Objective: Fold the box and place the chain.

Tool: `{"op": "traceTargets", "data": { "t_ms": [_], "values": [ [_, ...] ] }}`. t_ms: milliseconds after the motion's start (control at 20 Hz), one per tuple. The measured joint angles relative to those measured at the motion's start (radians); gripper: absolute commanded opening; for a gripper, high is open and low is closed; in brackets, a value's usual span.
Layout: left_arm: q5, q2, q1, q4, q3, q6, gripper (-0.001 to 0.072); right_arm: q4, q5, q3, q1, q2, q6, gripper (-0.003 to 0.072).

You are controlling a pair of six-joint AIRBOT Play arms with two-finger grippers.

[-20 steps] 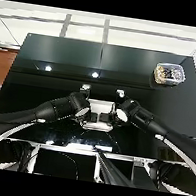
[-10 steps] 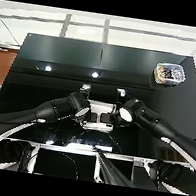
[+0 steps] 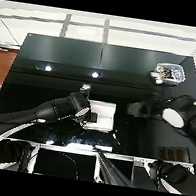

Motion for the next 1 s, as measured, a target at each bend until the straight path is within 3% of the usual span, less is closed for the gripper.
{"op": "traceTargets", "data": {
  "t_ms": [150,200,250,400,600,750,1000],
  "values": [
    [0.000,0.000,0.000,0.000,0.000,0.000,0.0026,-0.229,-0.016,-0.027,-0.101,0.029,-0.013,0.0302],
    [0.000,0.000,0.000,0.000,0.000,0.000,0.0026,-0.276,-0.051,-0.042,-0.140,0.032,-0.013,0.0549],
    [0.000,0.000,0.000,0.000,0.000,0.000,0.0026,-0.313,-0.096,-0.059,-0.184,0.029,-0.007,0.0720],
    [0.000,0.000,0.000,-0.001,0.000,0.000,0.0026,-0.357,-0.220,-0.085,-0.312,-0.015,0.050,0.0720],
    [-0.001,0.000,0.000,-0.003,0.000,-0.001,0.0026,-0.212,-0.355,0.007,-0.480,-0.144,0.090,0.0720],
    [-0.001,0.000,0.000,-0.004,0.000,0.000,0.0026,-0.047,-0.340,0.203,-0.580,-0.308,0.085,0.0720],
    [-0.001,0.000,0.000,-0.010,0.000,0.000,0.0026,0.115,-0.205,0.578,-0.657,-0.624,0.140,0.0679]
  ]
}}
